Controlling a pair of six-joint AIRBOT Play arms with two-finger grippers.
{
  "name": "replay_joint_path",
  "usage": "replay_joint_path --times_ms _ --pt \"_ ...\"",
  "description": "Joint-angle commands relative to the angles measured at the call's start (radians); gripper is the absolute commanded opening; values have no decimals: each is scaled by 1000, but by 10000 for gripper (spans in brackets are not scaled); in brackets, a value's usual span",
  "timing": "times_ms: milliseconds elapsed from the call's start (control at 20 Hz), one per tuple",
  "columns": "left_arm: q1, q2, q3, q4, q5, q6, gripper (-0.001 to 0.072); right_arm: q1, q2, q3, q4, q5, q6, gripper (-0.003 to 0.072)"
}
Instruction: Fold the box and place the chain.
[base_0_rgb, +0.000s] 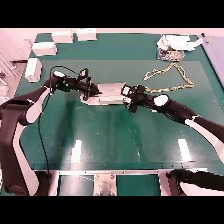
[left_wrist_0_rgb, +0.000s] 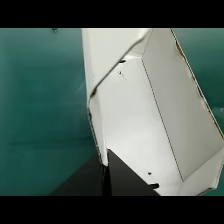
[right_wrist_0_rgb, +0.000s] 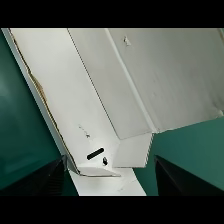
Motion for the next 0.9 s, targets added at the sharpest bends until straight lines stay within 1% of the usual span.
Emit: replay_joint_path --times_ms 0,100,150,400,500,650,850 --pt "0 -1 0 0 -3 0 22 -6 -2 13 2 8 -27 645" --pt "0 -1 0 0 -3 0 22 -11 -5 14 3 23 -54 645" --pt "0 -1 0 0 -4 -1 22 -21 -11 21 8 55 -62 645" --pt "0 -1 0 0 -4 -3 22 -130 -65 97 192 277 -227 645" --pt "0 -1 0 0 -3 -20 22 -169 -84 121 206 364 -237 645" --pt "0 -1 0 0 -3 -21 21 -205 -112 150 221 451 -252 645" --pt "0 -1 0 0 -3 -24 22 -224 -176 183 230 510 -286 645"
